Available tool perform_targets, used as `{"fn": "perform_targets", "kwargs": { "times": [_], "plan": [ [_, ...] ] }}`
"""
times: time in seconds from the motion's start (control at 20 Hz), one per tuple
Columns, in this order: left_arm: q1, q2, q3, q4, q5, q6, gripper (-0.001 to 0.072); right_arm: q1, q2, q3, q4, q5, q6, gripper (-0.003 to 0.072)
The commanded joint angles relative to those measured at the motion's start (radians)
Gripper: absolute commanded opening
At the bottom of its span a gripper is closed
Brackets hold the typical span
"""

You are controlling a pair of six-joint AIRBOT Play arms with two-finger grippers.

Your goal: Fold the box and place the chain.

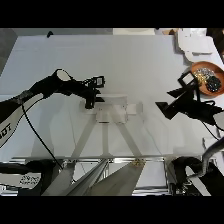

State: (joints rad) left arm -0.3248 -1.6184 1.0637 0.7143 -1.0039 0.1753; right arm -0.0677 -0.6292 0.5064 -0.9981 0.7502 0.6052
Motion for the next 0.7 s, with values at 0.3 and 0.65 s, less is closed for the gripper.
{"fn": "perform_targets", "kwargs": {
  "times": [0.3,0.65],
  "plan": [
    [-0.001,-0.001,-0.001,0.001,0.001,0.000,0.0012,0.296,0.007,0.006,-0.009,0.062,-0.449,0.0692],
    [-0.001,-0.001,-0.001,0.001,0.001,0.000,0.0012,0.313,-0.175,0.003,0.033,0.043,-0.538,0.0690]
  ]
}}
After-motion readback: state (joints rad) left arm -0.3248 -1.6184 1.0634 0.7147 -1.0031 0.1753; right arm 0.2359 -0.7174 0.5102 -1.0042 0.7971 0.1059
